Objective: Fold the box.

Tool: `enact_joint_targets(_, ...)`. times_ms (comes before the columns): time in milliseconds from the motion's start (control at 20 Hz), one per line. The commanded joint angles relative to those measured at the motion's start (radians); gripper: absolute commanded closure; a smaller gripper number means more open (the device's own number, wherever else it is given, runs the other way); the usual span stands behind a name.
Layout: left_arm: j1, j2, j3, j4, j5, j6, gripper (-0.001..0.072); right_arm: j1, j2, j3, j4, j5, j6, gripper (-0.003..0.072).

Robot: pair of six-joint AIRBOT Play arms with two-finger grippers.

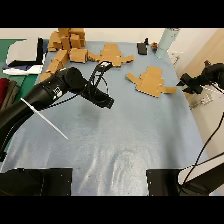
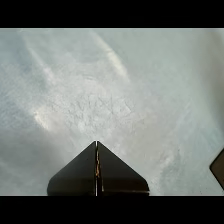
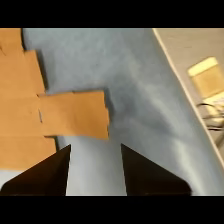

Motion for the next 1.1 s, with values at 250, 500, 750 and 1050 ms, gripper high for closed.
enact_joint_targets(250, 0.001, -0.001, 0.0, 0.001, 0.043, 0.0, 0.0695, -0.04, -0.283, 0.235, 0.224, -0.081, -0.154, 0.0226)
enact_joint_targets(500, 0.001, -0.001, 0.0, 0.001, 0.043, 0.0, 0.0695, 0.055, -0.281, 0.294, 0.24, -0.278, -0.266, 0.0605)
enact_joint_targets(750, 0.001, 0.0, 0.0, -0.003, 0.039, -0.001, 0.0695, 0.235, -0.184, 0.298, -0.13, -0.288, -0.229, 0.0684)
enact_joint_targets(1050, 0.021, 0.0, 0.0, -0.001, -0.005, -0.08, 0.0695, 0.457, 0.01, 0.123, -0.317, -0.278, -0.121, 0.0685)
